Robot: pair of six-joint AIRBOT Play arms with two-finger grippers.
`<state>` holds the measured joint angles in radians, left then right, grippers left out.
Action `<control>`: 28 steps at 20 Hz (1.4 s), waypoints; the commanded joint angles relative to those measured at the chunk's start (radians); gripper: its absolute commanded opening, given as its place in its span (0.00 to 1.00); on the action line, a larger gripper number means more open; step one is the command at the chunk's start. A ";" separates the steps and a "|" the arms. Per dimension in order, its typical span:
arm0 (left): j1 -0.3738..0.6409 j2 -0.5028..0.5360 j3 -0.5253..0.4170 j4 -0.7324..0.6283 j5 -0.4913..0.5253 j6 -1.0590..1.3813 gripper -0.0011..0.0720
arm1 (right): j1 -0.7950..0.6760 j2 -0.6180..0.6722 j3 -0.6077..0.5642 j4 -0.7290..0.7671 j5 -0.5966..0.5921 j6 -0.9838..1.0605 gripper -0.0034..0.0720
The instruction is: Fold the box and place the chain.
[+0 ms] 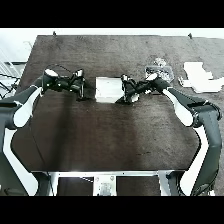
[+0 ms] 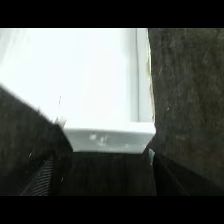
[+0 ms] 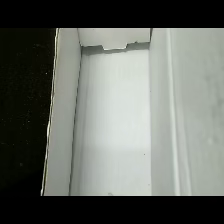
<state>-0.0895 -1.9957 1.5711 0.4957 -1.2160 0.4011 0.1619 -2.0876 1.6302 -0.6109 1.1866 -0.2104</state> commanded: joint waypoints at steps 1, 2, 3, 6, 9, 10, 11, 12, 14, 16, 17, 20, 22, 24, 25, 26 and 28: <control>-0.039 -0.005 0.000 -0.002 0.029 0.026 1.00 | 0.001 0.000 0.000 0.000 0.000 0.000 0.71; -0.044 -0.006 0.000 -0.002 0.038 0.027 1.00 | 0.001 0.000 0.000 0.000 0.000 0.000 0.72; -0.046 -0.006 0.000 -0.002 0.039 0.027 1.00 | 0.001 0.000 0.000 0.000 0.000 0.000 0.71; -0.046 -0.006 0.000 0.013 0.045 0.027 1.00 | 0.001 0.000 0.000 0.000 0.000 0.000 0.71; -0.053 -0.018 0.000 -0.007 0.045 0.051 1.00 | 0.001 0.000 0.000 0.000 0.000 0.000 0.72; -0.058 -0.025 0.000 -0.008 0.043 0.053 1.00 | 0.001 0.000 0.000 0.000 0.000 0.000 0.71; -0.064 -0.031 0.000 -0.015 0.045 0.055 1.00 | 0.001 0.000 0.000 0.000 0.000 0.000 0.72; -0.065 -0.032 0.000 -0.011 0.048 0.057 1.00 | 0.001 0.000 0.000 0.000 0.000 0.000 0.72; -0.064 -0.032 0.000 -0.012 0.045 0.060 1.00 | 0.001 0.000 0.000 0.000 0.000 0.000 0.72; -0.065 -0.032 0.000 -0.013 0.043 0.061 1.00 | 0.001 0.000 0.000 0.000 0.000 0.000 0.71; -0.065 -0.032 0.000 -0.012 0.037 0.061 1.00 | 0.001 0.000 0.000 0.000 0.000 0.000 0.72; -0.065 -0.032 0.000 -0.011 0.021 0.063 1.00 | 0.001 0.000 0.000 0.000 0.000 0.000 0.72; -0.065 -0.032 0.000 -0.011 0.017 0.065 1.00 | 0.001 0.000 0.000 0.000 0.000 0.000 0.72; -0.065 -0.032 0.000 -0.010 0.014 0.076 1.00 | 0.001 0.000 0.000 0.000 0.000 0.000 0.72; -0.065 -0.032 0.000 -0.009 0.016 0.078 1.00 | 0.001 0.000 0.000 0.000 0.000 0.000 0.71; -0.065 -0.032 0.000 -0.006 0.017 0.079 1.00 | 0.001 0.000 0.000 0.000 0.000 0.000 0.72; -0.065 -0.032 0.000 -0.006 0.016 0.079 1.00 | 0.001 0.000 0.000 0.000 0.000 0.000 0.71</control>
<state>-0.1535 -2.0274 1.5711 0.4866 -1.1965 0.4759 0.1619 -2.0872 1.6302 -0.6121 1.1892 -0.2115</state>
